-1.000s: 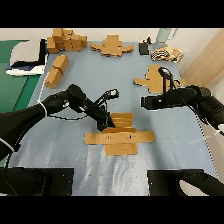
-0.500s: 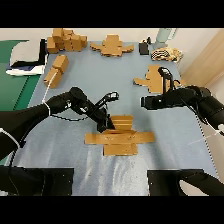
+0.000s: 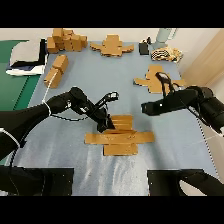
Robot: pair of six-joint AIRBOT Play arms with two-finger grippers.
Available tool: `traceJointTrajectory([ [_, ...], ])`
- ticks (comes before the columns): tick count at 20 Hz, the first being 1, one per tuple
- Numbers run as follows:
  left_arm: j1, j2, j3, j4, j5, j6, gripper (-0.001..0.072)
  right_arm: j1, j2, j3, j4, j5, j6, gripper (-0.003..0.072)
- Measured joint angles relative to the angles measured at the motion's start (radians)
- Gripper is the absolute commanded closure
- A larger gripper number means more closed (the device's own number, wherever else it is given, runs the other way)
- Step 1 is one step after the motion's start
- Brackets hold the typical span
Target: Fold the box.
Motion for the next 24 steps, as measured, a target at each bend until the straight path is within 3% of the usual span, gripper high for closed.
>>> traceJointTrajectory([
  [3, 0.0, 0.0, 0.0, 0.0, 0.001, 0.0, 0.0697, 0.153, 0.103, -0.058, -0.023, -0.126, 0.015, 0.0685],
  [5, 0.0, 0.0, 0.0, 0.0, 0.002, 0.0, 0.0697, 0.313, 0.21, -0.147, -0.047, -0.111, 0.033, 0.0682],
  [6, 0.0, 0.0, 0.0, 0.0, 0.002, 0.0, 0.0697, 0.402, 0.267, -0.205, -0.07, -0.071, 0.042, 0.0596],
  [7, 0.0, 0.0, 0.0, 0.0, 0.002, 0.0, 0.0697, 0.478, 0.314, -0.26, -0.099, -0.024, 0.047, 0.0231],
  [8, 0.0, 0.0, 0.0, 0.0, 0.002, 0.0, 0.0697, 0.557, 0.354, -0.318, -0.136, 0.027, 0.047, 0.0046],
  [14, 0.0, 0.0, 0.0, 0.0, 0.002, 0.0, 0.0697, 0.825, 0.362, -0.488, -0.388, 0.219, -0.058, 0.0047],
  [18, 0.0, 0.0, 0.0, 0.0, 0.002, 0.0, 0.0697, 0.868, 0.281, -0.51, -0.529, 0.311, -0.079, 0.005],
  [20, 0.0, 0.0, 0.0, 0.0, 0.002, 0.0, 0.0697, 0.877, 0.241, -0.514, -0.582, 0.345, -0.083, 0.0118],
  [24, 0.0, 0.0, 0.0, 0.0, 0.002, 0.0, 0.0697, 0.883, 0.205, -0.509, -0.7, 0.379, -0.031, 0.0118],
])
